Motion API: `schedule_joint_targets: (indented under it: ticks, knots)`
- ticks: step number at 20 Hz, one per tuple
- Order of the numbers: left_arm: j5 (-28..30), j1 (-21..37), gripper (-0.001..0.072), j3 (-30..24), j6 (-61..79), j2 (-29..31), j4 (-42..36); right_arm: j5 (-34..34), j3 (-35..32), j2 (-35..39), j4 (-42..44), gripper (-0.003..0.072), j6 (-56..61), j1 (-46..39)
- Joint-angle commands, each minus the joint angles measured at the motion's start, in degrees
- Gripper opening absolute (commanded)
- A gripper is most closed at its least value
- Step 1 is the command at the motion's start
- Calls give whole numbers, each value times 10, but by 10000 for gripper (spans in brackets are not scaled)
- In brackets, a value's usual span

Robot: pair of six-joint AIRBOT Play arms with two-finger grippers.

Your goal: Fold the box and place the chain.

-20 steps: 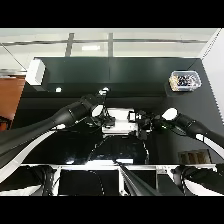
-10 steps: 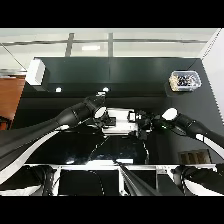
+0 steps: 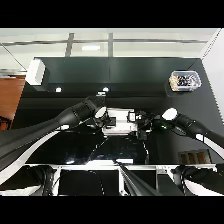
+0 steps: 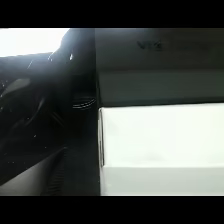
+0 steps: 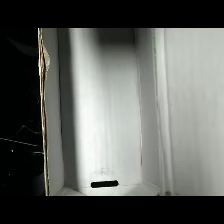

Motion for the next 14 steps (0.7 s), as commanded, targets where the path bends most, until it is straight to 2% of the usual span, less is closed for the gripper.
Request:
schedule_joint_targets:
  ticks: [1, 2, 3, 4, 6, 7, 8, 9, 10, 13, 14]
  knots:
    - [-1, 0, 477, 1, -1, 0, -2, 0, 0, 0, 0, 136, 0, 0]
    - [-1, 0, 476, 1, -3, 0, -2, 0, 0, 0, 0, 135, 0, 0]
    - [-1, -1, 444, 1, -14, -2, -2, 0, 0, 0, 0, 135, 0, 0]
    - [1, -1, 359, 1, -19, -5, -2, -1, 0, 0, 0, 135, 0, 0]
    - [-5, -3, 288, 10, -20, -11, 1, -1, 0, 0, 0, 135, 0, 0]
    - [-6, -3, 198, 12, -20, -12, 0, -1, 0, 0, 0, 135, 0, 0]
    - [-6, -3, 162, 13, -20, -14, 0, -1, 0, 0, 0, 135, 0, 0]
    - [-6, -3, 77, 14, -20, -16, -2, -1, 0, 0, 0, 135, 0, 0]
    - [-6, -3, 26, 14, -19, -17, -3, -1, 0, 0, 0, 135, 0, 0]
    - [-16, -4, 25, 17, -19, -21, -1, -1, 0, 0, 0, 138, 1, 0]
    - [-16, -3, 25, 18, -19, -21, -1, -4, 0, 0, 0, 282, 19, 0]
